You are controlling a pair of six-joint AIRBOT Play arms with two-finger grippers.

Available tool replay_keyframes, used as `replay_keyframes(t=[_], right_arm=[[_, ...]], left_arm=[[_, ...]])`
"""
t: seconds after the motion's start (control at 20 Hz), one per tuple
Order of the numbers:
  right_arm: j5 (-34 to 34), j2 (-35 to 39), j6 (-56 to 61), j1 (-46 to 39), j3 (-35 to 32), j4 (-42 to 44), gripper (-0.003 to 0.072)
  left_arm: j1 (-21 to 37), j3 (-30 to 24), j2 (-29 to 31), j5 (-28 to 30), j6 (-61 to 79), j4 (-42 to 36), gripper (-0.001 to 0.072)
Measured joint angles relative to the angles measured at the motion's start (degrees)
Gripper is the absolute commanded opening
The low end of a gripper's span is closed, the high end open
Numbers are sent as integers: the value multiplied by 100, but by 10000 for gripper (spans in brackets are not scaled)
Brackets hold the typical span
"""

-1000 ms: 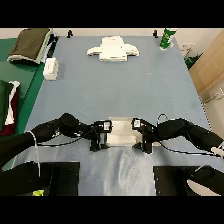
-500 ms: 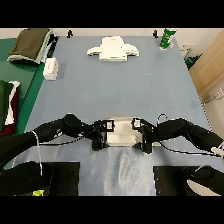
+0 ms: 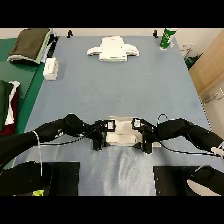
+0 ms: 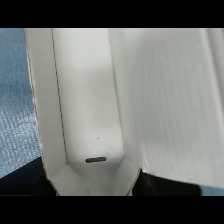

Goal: Fold the box.

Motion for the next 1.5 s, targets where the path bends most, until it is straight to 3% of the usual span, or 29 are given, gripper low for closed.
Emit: replay_keyframes(t=[0.95,1.0,1.05,1.5], right_arm=[[28,-2,-2,0,-4,0,595],[28,-7,0,0,-2,0,631],[33,-9,9,0,-2,0,720],[-260,203,1071,-9,264,-529,720]], left_arm=[[-15,0,0,-50,-42,15,492],[-15,0,0,-48,-42,15,492],[-15,0,0,-46,-42,13,492],[-17,0,0,-35,-42,2,491]])
